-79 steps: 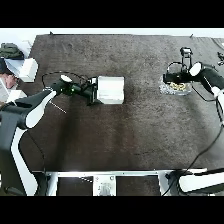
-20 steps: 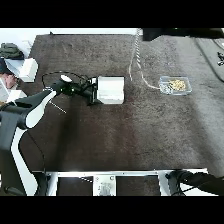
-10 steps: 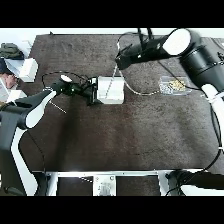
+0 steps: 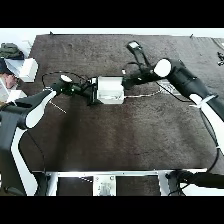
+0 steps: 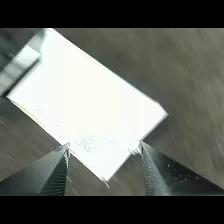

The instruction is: Fold the box and place the chain.

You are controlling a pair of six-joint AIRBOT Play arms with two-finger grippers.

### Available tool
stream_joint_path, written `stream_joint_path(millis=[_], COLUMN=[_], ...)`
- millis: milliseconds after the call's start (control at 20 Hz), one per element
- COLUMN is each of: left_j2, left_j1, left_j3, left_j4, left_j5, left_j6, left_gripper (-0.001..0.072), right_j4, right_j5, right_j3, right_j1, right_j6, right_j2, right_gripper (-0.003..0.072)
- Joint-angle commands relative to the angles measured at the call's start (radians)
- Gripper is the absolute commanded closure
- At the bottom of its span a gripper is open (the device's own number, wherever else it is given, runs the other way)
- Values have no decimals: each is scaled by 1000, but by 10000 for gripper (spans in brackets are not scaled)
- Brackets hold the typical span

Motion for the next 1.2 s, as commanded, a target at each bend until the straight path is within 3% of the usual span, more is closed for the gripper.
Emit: stream_joint_path(millis=[0,50,300,400,450,500,600,750,1000,1100,1150], left_j2=[1,1,1,1,1,1,1,1,1,1,1], left_j1=[0,0,0,0,0,0,0,0,0,0,0], left_j3=[0,0,0,0,0,0,0,0,0,0,0], left_j4=[0,0,0,0,0,0,-1,-2,-3,-3,-3], left_j5=[0,0,0,0,0,0,0,0,0,0,0], left_j6=[0,0,0,0,0,0,0,0,0,0,0], left_gripper=[377,377,377,377,377,377,377,377,377,377,377], right_j4=[-10,-10,37,90,122,169,218,288,323,324,338], right_j5=[-37,-70,-247,-322,-349,-378,-437,-531,-587,-588,-588], right_j3=[-177,-238,-437,-446,-444,-444,-444,-437,-386,-375,-375], right_j1=[-169,-227,-413,-428,-426,-419,-402,-386,-374,-374,-374], right_j6=[109,152,239,227,213,185,175,175,175,175,175], right_j2=[77,105,115,72,48,23,-24,-79,-143,-163,-166], right_gripper=[349,408,393,390,275,266,310,310,316,502,530])
